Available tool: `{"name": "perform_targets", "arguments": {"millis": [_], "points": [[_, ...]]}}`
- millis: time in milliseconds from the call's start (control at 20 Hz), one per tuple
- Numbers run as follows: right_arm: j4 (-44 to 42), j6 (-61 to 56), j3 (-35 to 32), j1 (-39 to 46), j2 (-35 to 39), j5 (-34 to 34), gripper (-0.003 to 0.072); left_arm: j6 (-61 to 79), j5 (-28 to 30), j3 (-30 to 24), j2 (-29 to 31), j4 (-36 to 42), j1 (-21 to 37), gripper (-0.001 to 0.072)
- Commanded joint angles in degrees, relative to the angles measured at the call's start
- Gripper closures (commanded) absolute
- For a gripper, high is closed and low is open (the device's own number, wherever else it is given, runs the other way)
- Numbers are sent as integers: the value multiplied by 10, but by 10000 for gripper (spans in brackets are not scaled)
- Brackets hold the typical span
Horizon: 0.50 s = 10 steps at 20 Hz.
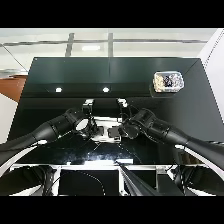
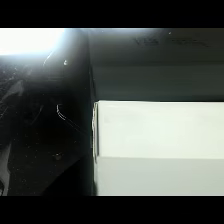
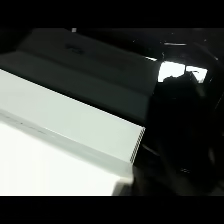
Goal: Fold the box and place the chain.
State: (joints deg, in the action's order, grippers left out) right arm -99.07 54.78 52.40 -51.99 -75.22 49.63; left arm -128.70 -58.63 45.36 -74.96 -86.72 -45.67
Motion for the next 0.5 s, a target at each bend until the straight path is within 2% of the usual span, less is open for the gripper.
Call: {"name": "perform_targets", "arguments": {"millis": [0,50,450], "points": [[50,-36,26,-11,-15,38,357,0,0,0,0,2,0,675],[52,-39,30,-12,-16,43,392,-1,0,0,0,2,0,676],[62,-114,34,-14,-20,84,410,-1,0,0,0,2,0,676]]}}
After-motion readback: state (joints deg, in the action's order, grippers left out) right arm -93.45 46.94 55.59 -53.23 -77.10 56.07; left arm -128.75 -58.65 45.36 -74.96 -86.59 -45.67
